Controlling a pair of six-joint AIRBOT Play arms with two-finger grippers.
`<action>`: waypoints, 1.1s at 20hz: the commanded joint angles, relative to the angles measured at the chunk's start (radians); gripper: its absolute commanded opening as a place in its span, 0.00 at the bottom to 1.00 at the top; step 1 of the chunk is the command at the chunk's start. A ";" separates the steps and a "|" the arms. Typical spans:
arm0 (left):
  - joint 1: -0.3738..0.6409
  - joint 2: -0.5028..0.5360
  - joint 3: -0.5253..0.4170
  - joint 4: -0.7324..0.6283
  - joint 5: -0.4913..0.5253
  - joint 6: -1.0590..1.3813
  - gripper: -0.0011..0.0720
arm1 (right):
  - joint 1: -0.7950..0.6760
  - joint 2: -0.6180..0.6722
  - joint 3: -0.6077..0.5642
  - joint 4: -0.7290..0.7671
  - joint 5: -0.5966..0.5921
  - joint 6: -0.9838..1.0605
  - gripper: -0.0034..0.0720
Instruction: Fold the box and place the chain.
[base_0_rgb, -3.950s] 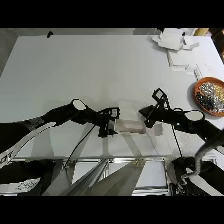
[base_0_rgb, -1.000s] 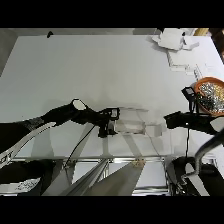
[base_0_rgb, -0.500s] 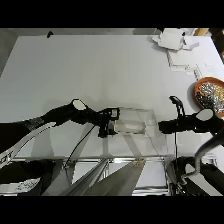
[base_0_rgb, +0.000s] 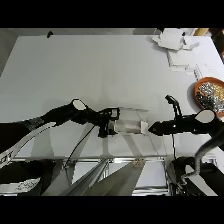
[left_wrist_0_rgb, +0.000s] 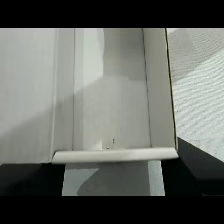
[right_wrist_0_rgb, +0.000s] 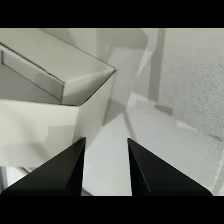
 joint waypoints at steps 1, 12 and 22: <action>0.001 0.001 0.000 0.000 0.000 0.000 0.39 | 0.003 0.079 0.000 0.012 0.011 0.063 0.45; 0.001 0.001 0.000 0.000 0.000 0.000 0.39 | 0.143 0.063 0.002 0.038 -0.133 0.187 0.52; 0.001 0.001 0.000 0.000 0.000 0.000 0.39 | 0.572 -0.155 0.231 -0.457 -0.222 0.872 0.52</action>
